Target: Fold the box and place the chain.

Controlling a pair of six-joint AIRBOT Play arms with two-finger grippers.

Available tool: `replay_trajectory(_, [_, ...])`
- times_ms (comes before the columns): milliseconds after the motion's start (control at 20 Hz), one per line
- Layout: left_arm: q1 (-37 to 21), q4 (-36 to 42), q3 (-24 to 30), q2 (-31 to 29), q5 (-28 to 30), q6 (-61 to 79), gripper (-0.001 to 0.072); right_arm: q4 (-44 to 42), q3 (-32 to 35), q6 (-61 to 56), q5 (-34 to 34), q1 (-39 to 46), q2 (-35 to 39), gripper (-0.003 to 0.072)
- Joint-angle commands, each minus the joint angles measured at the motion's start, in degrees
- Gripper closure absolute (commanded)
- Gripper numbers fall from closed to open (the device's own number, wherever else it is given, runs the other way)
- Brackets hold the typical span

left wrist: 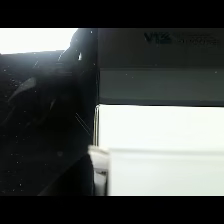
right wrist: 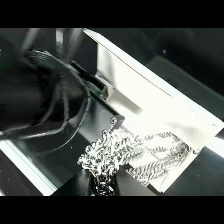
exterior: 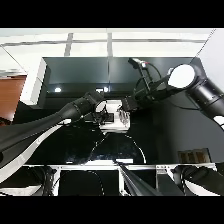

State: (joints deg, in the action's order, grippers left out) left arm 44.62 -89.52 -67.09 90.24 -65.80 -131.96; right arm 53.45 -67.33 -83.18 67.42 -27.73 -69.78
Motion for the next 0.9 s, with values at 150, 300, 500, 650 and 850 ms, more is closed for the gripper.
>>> replay_trajectory(150, [0.0,0.0,0.0,0.0,0.0,0.0,0.0682,0.4,2.6,-1.5,-6.2,-2.4,-2.9,0.0672])
replay_trajectory(300, [0.0,0.0,0.0,0.0,0.0,0.0,0.0682,0.7,2.6,-1.7,-6.1,-2.4,-3.0,0.0671])
replay_trajectory(500, [0.0,0.0,0.0,0.0,0.0,0.0,0.0682,0.7,2.6,-1.9,-5.6,-2.4,-3.0,0.0656])
replay_trajectory(650, [0.0,0.0,0.0,0.0,0.0,0.0,0.0682,1.2,2.6,-1.9,-4.7,-2.1,-2.9,0.0368])
replay_trajectory(850, [0.0,0.0,0.0,0.0,0.3,0.0,0.0682,4.7,2.6,-1.9,1.3,2.7,0.6,0.0369])
